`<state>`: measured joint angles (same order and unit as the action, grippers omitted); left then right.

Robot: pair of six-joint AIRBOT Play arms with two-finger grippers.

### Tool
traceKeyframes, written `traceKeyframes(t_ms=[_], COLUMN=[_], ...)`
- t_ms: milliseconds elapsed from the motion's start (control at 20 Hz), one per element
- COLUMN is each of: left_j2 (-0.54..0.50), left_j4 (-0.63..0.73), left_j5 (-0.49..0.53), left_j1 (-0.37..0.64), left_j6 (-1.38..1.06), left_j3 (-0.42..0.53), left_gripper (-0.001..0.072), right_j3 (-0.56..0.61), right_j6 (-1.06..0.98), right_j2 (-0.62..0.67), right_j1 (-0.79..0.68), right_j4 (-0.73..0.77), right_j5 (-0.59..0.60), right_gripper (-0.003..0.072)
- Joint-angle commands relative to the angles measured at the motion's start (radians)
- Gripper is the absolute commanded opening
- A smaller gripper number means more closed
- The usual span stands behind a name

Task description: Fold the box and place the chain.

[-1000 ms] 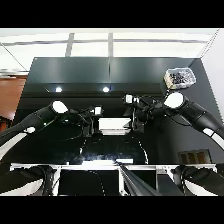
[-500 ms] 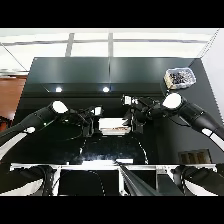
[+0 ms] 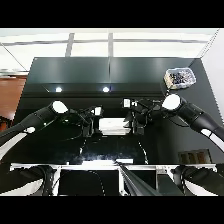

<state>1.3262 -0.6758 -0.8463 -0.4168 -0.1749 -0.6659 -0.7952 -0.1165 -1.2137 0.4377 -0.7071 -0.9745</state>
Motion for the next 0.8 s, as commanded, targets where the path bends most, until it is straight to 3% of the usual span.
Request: traceKeyframes(t_ms=[0,550,750], left_j2=[0.000,0.000,0.000], left_j4=[0.000,0.000,0.000], left_j5=[0.000,0.000,0.000], left_j1=[-0.001,-0.001,-0.001], left_j6=[-0.001,-0.001,-0.001], left_j3=[0.000,0.000,0.000], left_gripper=[0.0401,0.0401,0.0401], right_j3=[0.000,0.001,0.013], right_j6=[-0.007,-0.113,-0.143], right_j2=[0.000,-0.001,-0.016], right_j1=[0.001,0.001,0.016], right_j4=[-0.001,-0.013,-0.031], right_j5=[-0.002,-0.028,0.013], right_gripper=[0.0271,0.0271,0.0271])
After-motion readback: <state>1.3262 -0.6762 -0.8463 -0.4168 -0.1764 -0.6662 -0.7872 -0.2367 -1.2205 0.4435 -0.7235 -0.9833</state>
